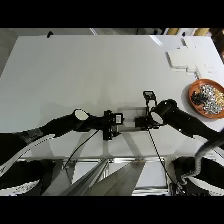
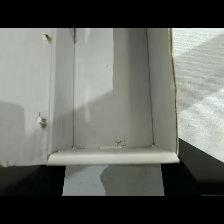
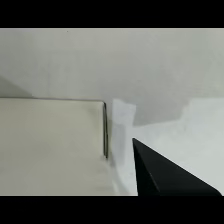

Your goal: Fold the box and place the chain.

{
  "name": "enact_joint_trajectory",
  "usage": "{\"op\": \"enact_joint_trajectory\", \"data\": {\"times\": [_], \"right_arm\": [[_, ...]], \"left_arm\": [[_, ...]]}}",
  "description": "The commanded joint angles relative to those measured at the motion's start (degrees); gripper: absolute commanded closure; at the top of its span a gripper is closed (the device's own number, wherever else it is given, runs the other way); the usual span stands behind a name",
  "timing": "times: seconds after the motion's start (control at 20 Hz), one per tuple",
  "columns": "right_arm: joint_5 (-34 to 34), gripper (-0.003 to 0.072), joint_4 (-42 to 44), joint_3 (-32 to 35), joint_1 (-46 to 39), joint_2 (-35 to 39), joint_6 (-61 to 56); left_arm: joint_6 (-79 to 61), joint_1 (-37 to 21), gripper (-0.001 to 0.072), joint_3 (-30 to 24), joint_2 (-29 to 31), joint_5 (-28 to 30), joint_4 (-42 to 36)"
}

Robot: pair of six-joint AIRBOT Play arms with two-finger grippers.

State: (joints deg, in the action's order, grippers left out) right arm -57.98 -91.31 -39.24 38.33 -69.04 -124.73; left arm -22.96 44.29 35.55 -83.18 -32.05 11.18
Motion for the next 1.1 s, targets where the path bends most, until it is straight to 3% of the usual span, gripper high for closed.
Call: {"op": "enact_joint_trajectory", "data": {"times": [0.0,0.15,0.4,0.6,0.85,1.05], "right_arm": [[-3.06,0.0295,0.24,0.00,0.90,1.92,7.65],[-6.67,0.0131,-0.35,-0.44,0.81,7.56,16.13],[-13.97,0.0131,-7.89,-6.84,-2.32,18.93,20.41],[-15.32,0.0131,-8.76,-12.55,-17.31,21.70,29.73],[-7.43,0.0148,-8.70,-12.63,-40.13,21.16,37.22],[1.68,0.0148,-8.66,-12.63,-50.05,21.05,38.18]], "left_arm": [[0.07,0.02,0.0506,-0.02,0.04,0.02,-0.02],[0.04,0.02,0.0506,-0.02,0.04,0.00,-0.02],[0.04,0.02,0.0506,-0.02,0.04,-0.11,-0.02],[0.04,0.02,0.0506,-0.02,0.04,-0.11,0.00],[0.04,0.02,0.0506,-0.02,0.04,-0.13,0.00],[0.04,0.02,0.0506,-0.02,0.04,-0.13,-0.02]]}}
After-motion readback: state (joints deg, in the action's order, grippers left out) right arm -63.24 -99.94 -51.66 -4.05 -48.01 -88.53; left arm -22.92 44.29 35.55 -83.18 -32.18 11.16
